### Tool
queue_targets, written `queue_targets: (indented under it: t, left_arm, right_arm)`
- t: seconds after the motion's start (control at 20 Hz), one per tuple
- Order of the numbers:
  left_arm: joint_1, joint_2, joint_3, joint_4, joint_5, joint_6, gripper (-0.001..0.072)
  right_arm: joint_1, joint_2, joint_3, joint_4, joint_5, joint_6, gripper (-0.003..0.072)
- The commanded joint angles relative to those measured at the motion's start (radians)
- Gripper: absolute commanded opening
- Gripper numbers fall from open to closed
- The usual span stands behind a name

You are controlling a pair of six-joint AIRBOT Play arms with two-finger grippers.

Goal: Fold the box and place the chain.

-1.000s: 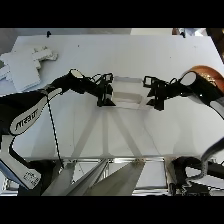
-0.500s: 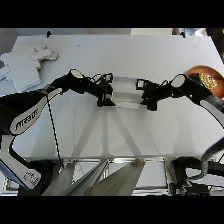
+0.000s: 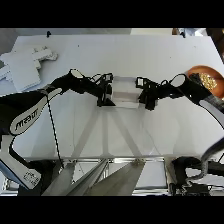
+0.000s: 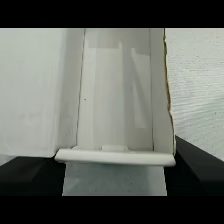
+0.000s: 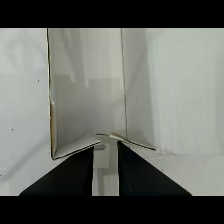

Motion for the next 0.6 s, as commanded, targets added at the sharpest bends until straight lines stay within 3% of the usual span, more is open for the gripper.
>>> queue_targets:
  t: [0.0, 0.05, 0.15, 0.35, 0.4, 0.55]
  left_arm:
    - [0.000, 0.000, 0.001, 0.000, 0.000, 0.000, 0.0566]
    - [0.000, 0.000, 0.001, 0.000, 0.000, 0.000, 0.0566]
    - [0.000, 0.000, 0.001, -0.001, 0.000, 0.000, 0.0566]
    - [0.000, 0.000, 0.001, 0.000, 0.000, 0.000, 0.0566]
    - [0.000, 0.000, 0.001, 0.000, 0.000, 0.000, 0.0566]
    - [0.000, 0.000, 0.001, -0.001, 0.000, 0.000, 0.0566]
  right_arm:
    - [0.001, -0.001, 0.000, 0.060, -0.003, -0.017, 0.0145]
    - [0.001, -0.001, 0.000, 0.060, -0.003, -0.017, 0.0168]
    - [0.001, -0.002, 0.000, 0.060, -0.003, -0.017, 0.0315]
    - [0.001, -0.025, 0.000, 0.060, -0.003, -0.014, 0.0380]
    - [0.001, -0.026, 0.000, 0.060, -0.002, -0.013, 0.0371]
    - [0.001, -0.023, 0.000, 0.059, 0.003, -0.013, 0.0160]
